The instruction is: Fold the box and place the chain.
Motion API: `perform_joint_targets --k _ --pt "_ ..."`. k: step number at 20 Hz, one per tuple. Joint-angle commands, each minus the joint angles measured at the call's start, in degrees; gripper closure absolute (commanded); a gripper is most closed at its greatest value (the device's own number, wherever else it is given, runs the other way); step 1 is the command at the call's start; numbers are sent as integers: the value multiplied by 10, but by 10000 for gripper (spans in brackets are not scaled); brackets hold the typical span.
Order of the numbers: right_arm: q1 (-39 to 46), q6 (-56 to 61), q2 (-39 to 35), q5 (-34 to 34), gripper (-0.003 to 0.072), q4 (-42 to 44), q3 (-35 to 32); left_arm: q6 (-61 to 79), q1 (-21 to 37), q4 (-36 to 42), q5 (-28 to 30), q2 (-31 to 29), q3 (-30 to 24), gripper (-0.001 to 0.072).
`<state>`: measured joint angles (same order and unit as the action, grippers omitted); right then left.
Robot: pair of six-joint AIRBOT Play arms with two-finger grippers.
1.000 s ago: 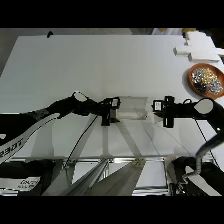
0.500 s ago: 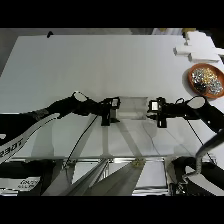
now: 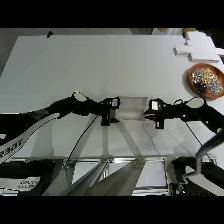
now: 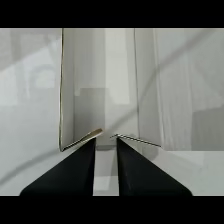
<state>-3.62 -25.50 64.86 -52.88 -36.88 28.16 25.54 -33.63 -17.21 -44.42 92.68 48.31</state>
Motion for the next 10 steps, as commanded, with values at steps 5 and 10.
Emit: perform_joint_targets --k 5,10 --pt "-35 -20 36 17 471 40 -5 0 0 0 0 0 0 670" --pt "4 -10 17 12 278 39 -5 0 0 0 0 0 0 670"
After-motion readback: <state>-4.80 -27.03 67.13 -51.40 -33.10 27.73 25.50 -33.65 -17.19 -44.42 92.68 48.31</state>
